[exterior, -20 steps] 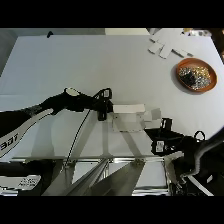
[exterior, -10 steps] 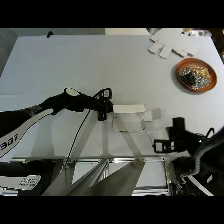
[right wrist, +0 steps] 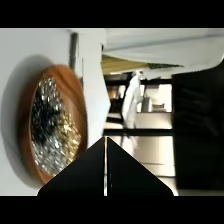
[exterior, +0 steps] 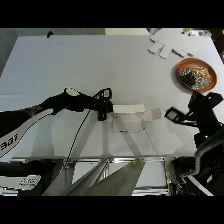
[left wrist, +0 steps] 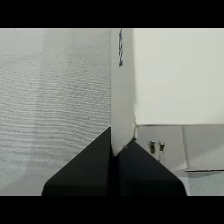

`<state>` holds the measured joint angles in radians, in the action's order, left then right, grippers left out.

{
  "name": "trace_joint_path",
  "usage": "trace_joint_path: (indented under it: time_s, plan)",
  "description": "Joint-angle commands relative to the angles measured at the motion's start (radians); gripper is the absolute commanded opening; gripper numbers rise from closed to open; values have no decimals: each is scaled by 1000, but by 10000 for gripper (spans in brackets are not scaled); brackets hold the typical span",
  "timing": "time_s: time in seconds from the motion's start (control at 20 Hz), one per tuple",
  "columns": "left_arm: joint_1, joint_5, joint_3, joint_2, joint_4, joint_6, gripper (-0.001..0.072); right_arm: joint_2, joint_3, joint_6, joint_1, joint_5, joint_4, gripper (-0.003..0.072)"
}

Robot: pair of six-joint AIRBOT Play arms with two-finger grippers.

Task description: Fold the box and place the chain.

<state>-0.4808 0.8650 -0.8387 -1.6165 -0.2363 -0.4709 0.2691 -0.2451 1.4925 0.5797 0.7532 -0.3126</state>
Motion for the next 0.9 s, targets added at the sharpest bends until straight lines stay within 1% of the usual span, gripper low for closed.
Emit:
trace_joint_path:
  time_s: [0.0, 0.05, 0.1, 0.25, 0.3, 0.35, 0.5, 0.6, 0.7, 0.75, 0.85]
  plan:
    - [-1, 0, 1, -1, 0, 0, 11, -1, -1, -834, 1, -125, 117, 14]
    - [-1, 0, 1, -1, 0, 0, 11, -1, -1, -986, 1, -163, 86, 14]
    - [-1, 0, 1, -1, 0, 0, 11, -1, -1, -1070, 1, -202, 38, 14]
    - [-1, 0, 1, -1, 0, 0, 11, 0, -1, -1092, 1, -342, -128, 14]
    - [-1, 0, 1, -1, 0, 0, 11, 0, -1, -1093, 1, -383, -135, 14]
    - [-1, 0, 1, -1, 0, 0, 11, 0, 0, -1105, 1, -424, -72, 14]
    - [-1, 0, 1, -1, 0, 0, 11, 2, 0, -1311, -1, -581, 341, 14]
    - [-1, 0, 1, -1, 0, 0, 11, 5, 2, -1497, -1, -695, 463, 14]
    - [-1, 0, 1, -1, 0, 0, 11, 18, 2, -1654, -2, -850, 554, 14]
    - [-1, 0, 1, -1, 0, 0, 11, 35, 2, -1704, -2, -920, 574, 15]
    - [-1, 0, 1, -1, 0, 0, 11, 109, 3, -1809, -6, -1037, 637, 15]
